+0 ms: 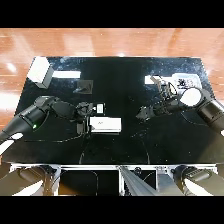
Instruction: Fold the box and place the chain.
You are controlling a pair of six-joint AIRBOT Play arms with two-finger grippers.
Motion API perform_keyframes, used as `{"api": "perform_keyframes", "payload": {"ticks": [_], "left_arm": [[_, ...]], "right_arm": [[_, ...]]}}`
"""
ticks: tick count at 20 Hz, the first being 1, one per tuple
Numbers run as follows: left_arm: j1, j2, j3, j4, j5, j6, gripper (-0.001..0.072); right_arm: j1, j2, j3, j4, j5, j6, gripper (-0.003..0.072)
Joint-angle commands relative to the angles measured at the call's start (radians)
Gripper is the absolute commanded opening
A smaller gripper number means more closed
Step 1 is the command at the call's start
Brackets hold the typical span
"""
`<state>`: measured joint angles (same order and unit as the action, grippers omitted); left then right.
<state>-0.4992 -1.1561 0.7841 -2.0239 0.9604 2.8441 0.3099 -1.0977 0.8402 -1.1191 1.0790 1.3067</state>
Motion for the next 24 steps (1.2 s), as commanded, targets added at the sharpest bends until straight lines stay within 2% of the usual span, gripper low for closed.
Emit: {"api": "perform_keyframes", "payload": {"ticks": [1, 12, 13, 14, 15, 16, 17, 18, 24], "left_arm": [[0.0, -0.003, -0.001, -0.001, -0.008, 0.003, 0.0625], [0.0, -0.051, -0.001, -0.001, -0.029, 0.002, 0.0611], [0.0, -0.051, -0.001, -0.001, -0.029, 0.002, 0.0532], [0.0, -0.051, -0.001, 0.0, -0.026, 0.002, 0.0361], [0.0, -0.051, 0.0, 0.0, -0.026, 0.002, 0.0244], [0.0, -0.051, 0.002, 0.0, -0.025, 0.002, 0.0172], [0.0, -0.051, 0.008, 0.0, -0.019, 0.002, 0.0044], [0.0, -0.05, 0.019, 0.001, -0.007, -0.008, 0.0017], [0.026, 0.01, 0.113, 0.105, 0.064, -0.231, 0.0016]], "right_arm": [[0.0, 0.0, 0.0, 0.0, 0.0, 0.0, 0.0719], [0.0, 0.0, 0.0, 0.0, -0.001, 0.0, 0.0719], [0.0, 0.0, 0.0, 0.0, -0.001, 0.0, 0.0719], [0.0, 0.0, 0.0, 0.0, -0.001, 0.0, 0.0719], [0.0, 0.0, 0.0, 0.0, -0.003, 0.0, 0.0719], [0.0, 0.0, 0.0, 0.0, -0.003, 0.0, 0.0719], [0.0, 0.0, 0.0, 0.0, -0.003, 0.0, 0.0719], [0.0, 0.0, 0.0, 0.0, -0.002, 0.0, 0.0719], [0.0, 0.0, 0.0, 0.0, -0.003, -0.001, 0.0719]]}}
